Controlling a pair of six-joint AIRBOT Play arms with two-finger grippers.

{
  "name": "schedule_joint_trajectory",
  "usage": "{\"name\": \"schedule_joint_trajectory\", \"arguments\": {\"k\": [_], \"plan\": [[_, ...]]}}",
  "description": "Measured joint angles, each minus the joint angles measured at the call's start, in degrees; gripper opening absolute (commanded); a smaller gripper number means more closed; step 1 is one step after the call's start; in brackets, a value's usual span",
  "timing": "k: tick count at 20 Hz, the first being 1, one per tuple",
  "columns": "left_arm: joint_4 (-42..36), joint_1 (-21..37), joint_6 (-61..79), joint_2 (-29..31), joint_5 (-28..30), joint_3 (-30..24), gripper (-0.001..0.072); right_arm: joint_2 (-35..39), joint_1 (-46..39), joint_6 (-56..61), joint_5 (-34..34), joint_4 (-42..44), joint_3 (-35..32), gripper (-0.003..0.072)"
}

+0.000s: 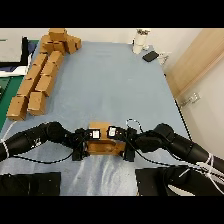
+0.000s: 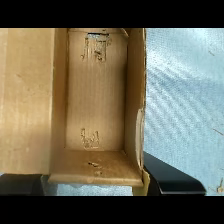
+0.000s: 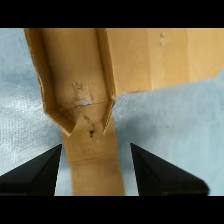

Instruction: Fold the box.

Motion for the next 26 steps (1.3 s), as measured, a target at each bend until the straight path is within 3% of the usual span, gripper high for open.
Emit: {"name": "schedule_joint_trajectory", "arguments": {"k": [1,2,3,5,6,7,14,15,16,17,19,26], "plan": [[0.0,0.0,0.0,0.0,0.0,0.0,0.051,-0.4,0.0,-1.8,1.0,0.5,-0.1,0.0608],[0.0,0.0,0.0,0.0,0.0,0.0,0.051,-0.7,0.1,-3.5,1.8,1.4,-0.1,0.0424],[0.0,0.0,0.0,0.0,0.0,0.0,0.051,-0.9,0.2,-4.9,2.4,2.6,-0.2,0.0307],[0.0,0.0,0.0,0.0,0.0,0.0,0.051,-1.2,0.7,-7.2,3.4,4.6,-0.2,0.024],[0.0,0.0,0.0,0.0,0.0,0.0,0.051,-1.3,1.0,-8.2,3.9,5.7,-0.2,0.0166],[0.0,0.0,0.0,0.0,0.0,0.0,0.0511,-1.4,1.2,-8.9,4.2,6.6,-0.2,0.0162],[0.0,0.0,0.0,0.0,0.0,0.0,0.051,-2.5,1.9,-14.7,7.6,12.4,-0.2,0.0171],[0.0,0.0,0.0,0.0,0.0,0.0,0.051,-3.0,1.9,-15.4,8.1,13.2,-0.2,0.0287],[0.0,0.0,0.0,0.0,0.0,0.0,0.051,-3.5,2.0,-16.0,8.4,14.1,-0.2,0.0482],[0.0,0.0,0.0,0.0,0.0,0.0,0.051,-4.1,2.0,-16.5,8.9,15.1,-0.2,0.0563],[0.0,0.0,0.0,0.0,0.0,0.0,0.051,-5.4,2.0,-17.8,9.1,16.7,-0.2,0.0607],[0.1,0.0,0.1,0.0,0.0,0.0,0.051,-6.2,1.9,-18.5,9.0,18.1,-0.2,0.06]]}}
